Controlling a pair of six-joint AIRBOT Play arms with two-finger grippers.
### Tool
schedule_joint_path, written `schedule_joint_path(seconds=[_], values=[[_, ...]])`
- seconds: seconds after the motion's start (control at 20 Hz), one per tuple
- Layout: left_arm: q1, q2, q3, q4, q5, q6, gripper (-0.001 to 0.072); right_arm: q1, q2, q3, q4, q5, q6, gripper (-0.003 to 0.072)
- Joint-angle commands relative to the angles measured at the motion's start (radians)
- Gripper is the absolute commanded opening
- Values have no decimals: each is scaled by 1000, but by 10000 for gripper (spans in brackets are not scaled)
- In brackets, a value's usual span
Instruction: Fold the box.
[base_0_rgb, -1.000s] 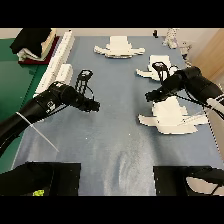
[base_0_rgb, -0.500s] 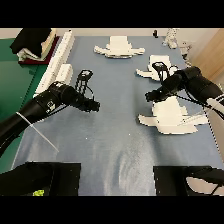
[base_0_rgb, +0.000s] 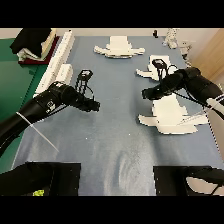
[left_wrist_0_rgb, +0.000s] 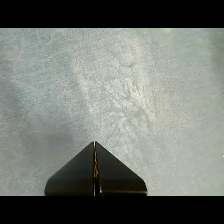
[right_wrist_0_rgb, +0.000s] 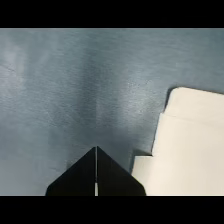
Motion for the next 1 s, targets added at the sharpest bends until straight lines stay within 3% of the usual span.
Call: schedule_joint_path(seconds=[0.0, 0.05, 0.1, 0.25, 0.45, 0.5, 0.55, 0.6, 0.7, 0.95], values=[[1, 0, 1, 0, 16, 0, 15, -8, -1, 29, 84, -2, 72, 107], [0, 0, 1, -3, 19, 0, 15, -31, -1, 74, 13, -68, 156, 331], [1, 0, 1, -17, 19, 0, 15, -74, -1, 137, -89, -161, 206, 393], [1, 0, 1, -65, 19, 0, 17, -288, -1, 273, -328, -428, 214, 392], [1, 0, 2, -147, 19, 1, 19, -700, -36, 248, -307, -535, 66, 393], [1, 0, 2, -168, 16, 1, 157, -804, -61, 235, -230, -535, -5, 392], [1, 0, 2, -198, 12, 0, 510, -898, -96, 232, -111, -546, -96, 393], [2, 0, 2, -234, 12, 0, 627, -973, -131, 232, 5, -571, -193, 392], [3, 0, 2, -280, 11, 4, 627, -1082, -192, 236, 161, -618, -336, 393], [2, 0, 2, -333, 1, 4, 627, -1173, -334, 263, 213, -640, -458, 392]])
